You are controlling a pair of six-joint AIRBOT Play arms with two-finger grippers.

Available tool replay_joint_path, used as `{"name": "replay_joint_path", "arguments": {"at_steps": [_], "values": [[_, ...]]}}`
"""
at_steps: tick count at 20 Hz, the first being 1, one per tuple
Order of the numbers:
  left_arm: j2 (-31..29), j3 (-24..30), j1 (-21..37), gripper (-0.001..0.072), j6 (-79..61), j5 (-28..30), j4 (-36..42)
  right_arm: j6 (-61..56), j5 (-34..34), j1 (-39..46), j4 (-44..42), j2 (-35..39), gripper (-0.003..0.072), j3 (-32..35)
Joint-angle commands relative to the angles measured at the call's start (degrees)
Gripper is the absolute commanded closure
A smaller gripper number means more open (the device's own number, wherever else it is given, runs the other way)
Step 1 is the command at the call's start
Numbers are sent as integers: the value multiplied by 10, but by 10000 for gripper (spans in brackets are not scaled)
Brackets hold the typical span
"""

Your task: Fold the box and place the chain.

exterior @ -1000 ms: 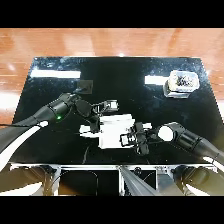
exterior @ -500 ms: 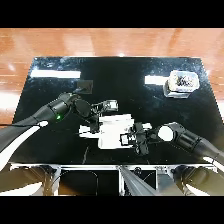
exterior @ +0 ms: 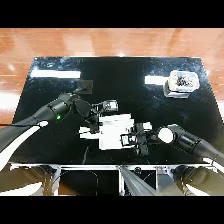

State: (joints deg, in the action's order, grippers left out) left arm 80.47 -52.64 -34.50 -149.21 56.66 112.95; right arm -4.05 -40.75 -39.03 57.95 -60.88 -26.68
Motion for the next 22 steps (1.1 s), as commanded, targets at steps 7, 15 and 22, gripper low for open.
{"name": "replay_joint_path", "arguments": {"at_steps": [7,15,22], "values": [[0,0,0,692,-1,-1,0,-13,62,0,-9,0,-17,3],[0,0,0,693,-1,-1,0,-33,-38,4,60,33,-18,3],[0,0,0,692,0,-1,1,-73,-36,37,96,33,-18,3]]}}
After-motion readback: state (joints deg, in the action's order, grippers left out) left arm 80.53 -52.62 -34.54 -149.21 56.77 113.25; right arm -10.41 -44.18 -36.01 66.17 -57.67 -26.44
